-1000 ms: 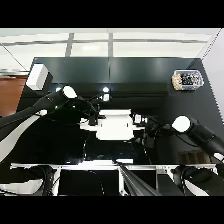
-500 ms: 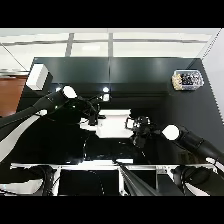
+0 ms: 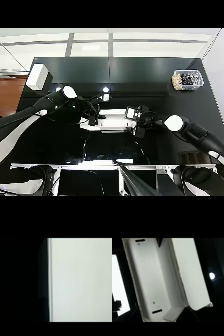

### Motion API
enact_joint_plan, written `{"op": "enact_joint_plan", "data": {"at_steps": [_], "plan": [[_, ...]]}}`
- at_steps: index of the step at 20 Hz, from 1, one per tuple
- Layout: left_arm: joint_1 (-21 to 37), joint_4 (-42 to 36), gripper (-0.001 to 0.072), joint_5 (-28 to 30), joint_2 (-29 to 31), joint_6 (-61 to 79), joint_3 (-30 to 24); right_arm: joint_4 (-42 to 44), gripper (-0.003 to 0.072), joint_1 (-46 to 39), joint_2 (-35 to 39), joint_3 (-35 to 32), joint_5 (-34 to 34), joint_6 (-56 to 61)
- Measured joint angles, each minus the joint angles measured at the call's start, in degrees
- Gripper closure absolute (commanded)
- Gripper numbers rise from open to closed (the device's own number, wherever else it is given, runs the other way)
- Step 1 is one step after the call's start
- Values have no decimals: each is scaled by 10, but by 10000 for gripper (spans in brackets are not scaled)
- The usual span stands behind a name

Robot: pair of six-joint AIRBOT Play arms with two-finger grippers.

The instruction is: Fold the box and place the chain.

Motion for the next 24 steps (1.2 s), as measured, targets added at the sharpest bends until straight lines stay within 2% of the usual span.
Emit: {"op": "enact_joint_plan", "data": {"at_steps": [5, 11, 15, 19, 24], "plan": [[0, -2, 684, 0, 0, 0, 0, 20, -19, -26, -12, 7, 18, -37], [0, -14, 684, 0, 0, 1, 0, 160, -19, -62, -59, 9, 45, -189], [0, -16, 684, 0, 0, 1, 0, 207, -19, -92, -81, 10, 85, -246], [-1, -17, 684, -1, 0, 2, 0, 217, -19, -89, -102, 10, 99, -266], [-2, -17, 684, -3, 0, 1, 0, 177, -19, -73, -114, 10, 102, -271]]}}
